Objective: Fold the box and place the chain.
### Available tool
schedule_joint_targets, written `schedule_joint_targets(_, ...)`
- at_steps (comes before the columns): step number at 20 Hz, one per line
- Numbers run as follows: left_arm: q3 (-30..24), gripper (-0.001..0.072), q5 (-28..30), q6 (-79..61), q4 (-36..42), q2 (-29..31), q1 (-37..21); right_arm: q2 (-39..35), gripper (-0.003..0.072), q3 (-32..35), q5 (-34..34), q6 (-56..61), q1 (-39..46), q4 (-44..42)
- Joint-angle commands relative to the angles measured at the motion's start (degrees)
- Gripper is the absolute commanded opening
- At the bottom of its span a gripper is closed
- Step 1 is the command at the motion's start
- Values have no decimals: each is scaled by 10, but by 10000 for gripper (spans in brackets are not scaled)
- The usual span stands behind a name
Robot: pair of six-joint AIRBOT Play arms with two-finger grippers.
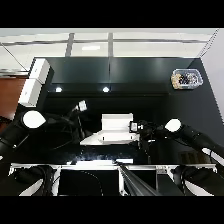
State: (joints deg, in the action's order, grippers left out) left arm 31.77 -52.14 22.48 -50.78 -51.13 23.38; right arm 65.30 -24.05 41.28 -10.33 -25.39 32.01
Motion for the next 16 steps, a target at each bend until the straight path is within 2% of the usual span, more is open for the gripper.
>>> schedule_joint_targets(1,-47,702,13,-117,-4,0,19,0,483,0,0,0,0,0)
schedule_joint_targets(8,-57,674,126,-135,5,-64,120,0,483,0,0,0,0,0)
schedule_joint_targets(9,-57,637,137,-135,7,-65,130,0,483,0,0,0,0,0)
schedule_joint_targets(11,-57,457,157,-130,9,-66,137,0,483,0,0,0,0,0)
schedule_joint_targets(13,-57,456,163,-131,37,-67,137,0,483,0,0,0,0,0)
schedule_joint_targets(14,-57,431,164,-131,50,-67,137,0,483,0,0,0,0,0)
schedule_joint_targets(15,-57,321,164,-131,64,-67,137,0,483,0,0,0,0,0)
schedule_joint_targets(16,-57,266,163,-131,77,-67,137,0,483,0,0,0,0,0)
